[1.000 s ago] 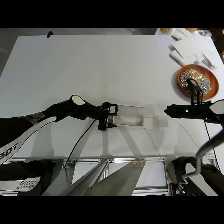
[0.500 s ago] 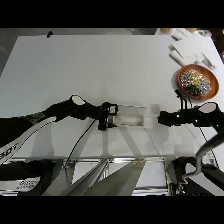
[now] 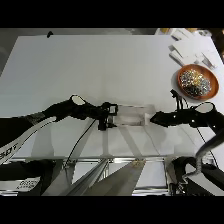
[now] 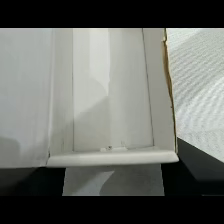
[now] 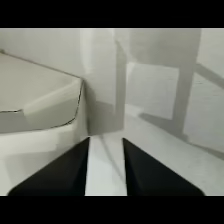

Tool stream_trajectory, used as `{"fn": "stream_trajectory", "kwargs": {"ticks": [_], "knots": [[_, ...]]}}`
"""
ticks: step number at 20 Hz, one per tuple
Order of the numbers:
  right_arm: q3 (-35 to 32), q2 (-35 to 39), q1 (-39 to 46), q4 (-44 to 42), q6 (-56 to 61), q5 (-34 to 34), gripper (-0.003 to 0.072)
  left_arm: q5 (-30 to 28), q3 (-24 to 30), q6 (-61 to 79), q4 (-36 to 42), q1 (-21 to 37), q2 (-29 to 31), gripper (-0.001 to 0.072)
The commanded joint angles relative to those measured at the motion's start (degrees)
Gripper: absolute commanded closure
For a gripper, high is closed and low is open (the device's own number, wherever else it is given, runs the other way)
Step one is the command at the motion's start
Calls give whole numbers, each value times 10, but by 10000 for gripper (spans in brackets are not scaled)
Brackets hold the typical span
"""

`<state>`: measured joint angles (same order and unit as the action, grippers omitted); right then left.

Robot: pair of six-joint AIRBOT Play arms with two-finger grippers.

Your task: Fold the box and place the chain.

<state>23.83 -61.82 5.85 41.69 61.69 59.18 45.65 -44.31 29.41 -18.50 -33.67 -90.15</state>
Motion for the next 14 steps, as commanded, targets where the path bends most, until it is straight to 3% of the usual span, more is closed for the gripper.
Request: {"fn": "stream_trajectory", "kwargs": {"ticks": [1,10,14], "knots": [[0,25,-22,-22,-7,5,426,0,0,0,0,0,0,457],[0,43,-25,-46,-7,31,386,0,0,0,0,0,0,457],[0,43,-83,-44,-2,-22,359,0,0,0,0,0,0,457]]}}
